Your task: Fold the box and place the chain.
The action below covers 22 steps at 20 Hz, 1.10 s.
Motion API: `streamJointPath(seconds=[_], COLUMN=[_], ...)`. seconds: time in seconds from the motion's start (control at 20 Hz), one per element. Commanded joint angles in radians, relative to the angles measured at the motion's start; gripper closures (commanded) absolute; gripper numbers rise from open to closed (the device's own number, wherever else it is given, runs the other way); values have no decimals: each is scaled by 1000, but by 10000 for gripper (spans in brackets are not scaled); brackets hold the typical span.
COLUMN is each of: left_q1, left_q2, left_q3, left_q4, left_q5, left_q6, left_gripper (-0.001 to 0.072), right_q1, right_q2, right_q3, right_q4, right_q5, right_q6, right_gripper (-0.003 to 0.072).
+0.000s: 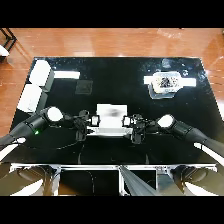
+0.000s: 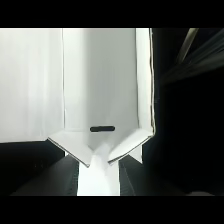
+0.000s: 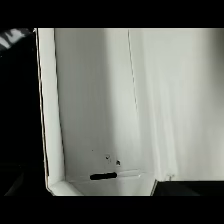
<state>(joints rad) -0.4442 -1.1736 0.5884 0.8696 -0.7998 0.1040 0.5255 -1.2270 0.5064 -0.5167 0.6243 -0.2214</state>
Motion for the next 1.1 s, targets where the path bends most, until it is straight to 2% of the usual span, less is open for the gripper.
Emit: streamJointPath(seconds=[0.0, 0.15, 0.3, 0.35, 0.4, 1.05], left_q1=[-2, -2, -5, -5, -4, -16], left_q2=[-1, -4, -23, -29, -33, -57], left_q3=[1, 0, 0, 0, 0, 0], left_q4=[-44, -91, -105, -113, -125, -196], left_q5=[3, -3, -35, -35, -35, -38], left_q6=[0, 0, 0, 0, 1, 0], left_gripper=[365, 366, 403, 440, 510, 516], right_q1=[0, 0, 0, 0, 0, 0], right_q2=[-1, -1, -1, -1, -1, -1], right_q3=[0, 0, 0, 0, 0, 0], right_q4=[0, 0, 0, 0, 0, 0], right_q5=[0, 0, 0, 0, 0, 0], right_q6=[0, 0, 0, 0, 0, 0], right_gripper=[229, 229, 229, 229, 229, 228])
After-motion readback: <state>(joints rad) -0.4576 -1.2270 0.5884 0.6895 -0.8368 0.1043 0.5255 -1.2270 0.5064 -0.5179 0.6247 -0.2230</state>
